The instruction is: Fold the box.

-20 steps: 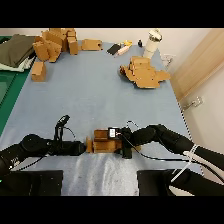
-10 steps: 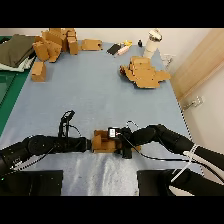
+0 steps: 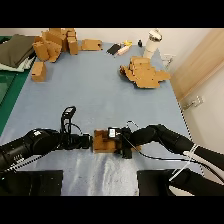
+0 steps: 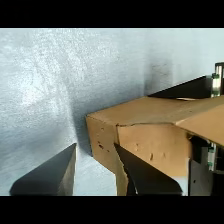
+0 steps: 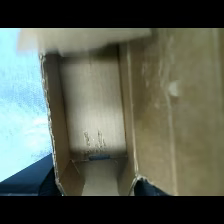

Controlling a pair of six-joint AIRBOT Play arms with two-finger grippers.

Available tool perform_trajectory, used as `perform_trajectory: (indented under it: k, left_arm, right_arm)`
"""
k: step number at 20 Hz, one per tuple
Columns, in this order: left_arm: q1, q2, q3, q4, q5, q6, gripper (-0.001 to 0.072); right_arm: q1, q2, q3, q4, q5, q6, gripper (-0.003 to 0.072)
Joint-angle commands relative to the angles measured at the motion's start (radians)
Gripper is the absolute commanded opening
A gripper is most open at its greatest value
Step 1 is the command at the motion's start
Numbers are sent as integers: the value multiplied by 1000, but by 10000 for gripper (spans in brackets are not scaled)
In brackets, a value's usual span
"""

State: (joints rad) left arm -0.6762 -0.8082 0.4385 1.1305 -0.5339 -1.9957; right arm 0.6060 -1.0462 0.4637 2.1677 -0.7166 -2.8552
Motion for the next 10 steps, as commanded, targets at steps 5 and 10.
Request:
perform_trajectory:
  k: [5,10]
  left_arm:
    - [-3,-6,37,29,-71,-35,361]
    - [-2,-6,41,29,-42,-35,361]
  right_arm:
    - [1,0,0,0,0,0,440]
    - [1,0,0,0,0,0,440]
